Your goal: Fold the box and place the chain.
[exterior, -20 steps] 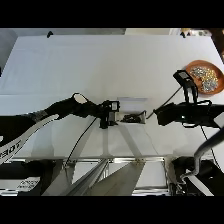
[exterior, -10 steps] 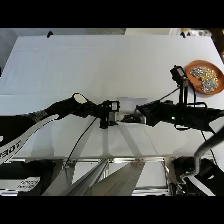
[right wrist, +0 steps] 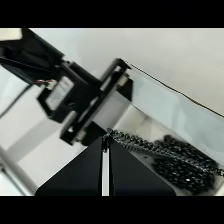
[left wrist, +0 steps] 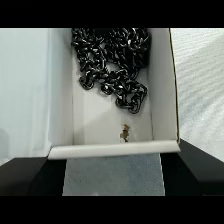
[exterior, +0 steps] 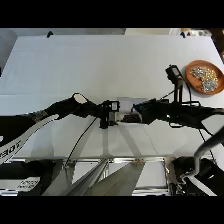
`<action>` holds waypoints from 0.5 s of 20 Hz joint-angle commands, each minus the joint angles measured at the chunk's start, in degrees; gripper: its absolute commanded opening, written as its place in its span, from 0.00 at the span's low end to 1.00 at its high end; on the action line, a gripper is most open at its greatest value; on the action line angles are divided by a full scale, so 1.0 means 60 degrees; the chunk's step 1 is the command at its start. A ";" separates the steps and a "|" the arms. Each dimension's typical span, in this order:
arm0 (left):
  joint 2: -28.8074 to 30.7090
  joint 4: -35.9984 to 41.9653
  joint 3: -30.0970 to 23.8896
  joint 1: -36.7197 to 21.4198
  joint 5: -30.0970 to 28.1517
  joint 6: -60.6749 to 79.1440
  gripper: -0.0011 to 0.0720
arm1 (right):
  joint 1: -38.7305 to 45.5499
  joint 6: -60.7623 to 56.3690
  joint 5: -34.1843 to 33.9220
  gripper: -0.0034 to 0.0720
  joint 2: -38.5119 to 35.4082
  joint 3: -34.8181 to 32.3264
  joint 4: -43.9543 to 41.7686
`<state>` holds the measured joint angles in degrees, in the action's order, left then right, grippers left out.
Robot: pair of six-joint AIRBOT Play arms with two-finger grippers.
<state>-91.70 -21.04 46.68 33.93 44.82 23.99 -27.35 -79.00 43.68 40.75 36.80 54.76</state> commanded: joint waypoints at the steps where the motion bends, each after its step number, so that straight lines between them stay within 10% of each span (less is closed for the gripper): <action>1: 0.0007 0.0000 0.0000 -0.0004 0.0000 0.0004 0.30 | -0.0015 0.0015 -0.0233 0.07 0.0951 0.0000 0.0663; 8: 0.0007 0.0000 0.0000 -0.0004 0.0000 0.0004 0.30 | -0.0015 0.0430 -0.0280 0.07 0.2328 0.0000 0.0696; 10: 0.0007 0.0000 0.0000 -0.0004 0.0000 0.0004 0.30 | -0.0015 0.0430 -0.0244 0.23 0.2390 0.0000 0.0871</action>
<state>-91.70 -21.04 46.68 33.93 44.82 23.99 -27.40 -76.66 41.87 53.58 36.80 58.83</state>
